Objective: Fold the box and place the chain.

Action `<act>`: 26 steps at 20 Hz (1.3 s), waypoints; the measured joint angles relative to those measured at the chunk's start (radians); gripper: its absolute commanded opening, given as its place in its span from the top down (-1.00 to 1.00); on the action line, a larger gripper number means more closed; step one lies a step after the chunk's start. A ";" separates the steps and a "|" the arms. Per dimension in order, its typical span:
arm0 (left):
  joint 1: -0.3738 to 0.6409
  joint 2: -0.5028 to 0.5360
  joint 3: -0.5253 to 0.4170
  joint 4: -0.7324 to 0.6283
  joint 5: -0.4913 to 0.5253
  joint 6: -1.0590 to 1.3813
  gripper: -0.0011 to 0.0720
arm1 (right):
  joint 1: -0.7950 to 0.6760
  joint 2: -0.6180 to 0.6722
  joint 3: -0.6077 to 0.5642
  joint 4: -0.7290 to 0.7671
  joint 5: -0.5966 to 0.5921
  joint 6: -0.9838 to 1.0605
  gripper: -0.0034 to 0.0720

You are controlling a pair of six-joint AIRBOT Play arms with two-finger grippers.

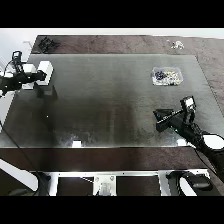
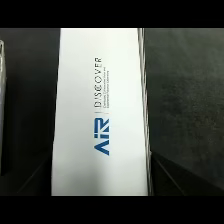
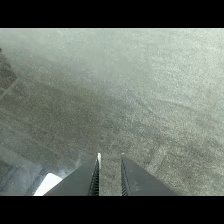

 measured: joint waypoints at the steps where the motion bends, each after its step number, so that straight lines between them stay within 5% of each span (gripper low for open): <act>1: 0.002 0.000 0.019 0.013 -0.026 -0.006 -0.98 | 0.000 0.000 0.000 0.000 0.000 0.000 -0.10; 5: 0.000 0.005 0.114 0.143 -0.080 -0.105 -1.00 | 0.000 0.000 0.000 0.000 0.000 -0.002 -0.48; 9: 0.002 0.007 0.221 0.267 -0.143 -0.195 -0.99 | 0.000 0.000 0.000 0.000 0.000 -0.002 -0.47; 10: 0.001 0.008 0.259 0.278 -0.173 -0.206 -0.57 | 0.000 0.000 0.000 0.000 0.000 -0.003 -0.28; 11: 0.001 0.010 0.296 0.286 -0.212 -0.214 0.35 | 0.000 0.000 0.000 0.000 0.000 -0.004 0.08; 12: 0.001 0.009 0.338 0.293 -0.263 -0.219 0.91 | 0.000 0.000 0.000 0.000 0.000 -0.004 0.37; 16: -0.002 0.025 0.464 0.216 -0.459 -0.192 0.93 | 0.000 0.000 0.000 0.000 -0.012 -0.004 0.63; 20: -0.039 0.129 0.492 0.141 -0.509 -0.125 0.93 | 0.000 0.000 0.000 0.000 -0.024 -0.004 0.81; 26: -0.114 0.426 0.286 0.104 -0.395 -0.015 0.93 | 0.000 0.000 0.000 0.000 -0.034 -0.004 0.81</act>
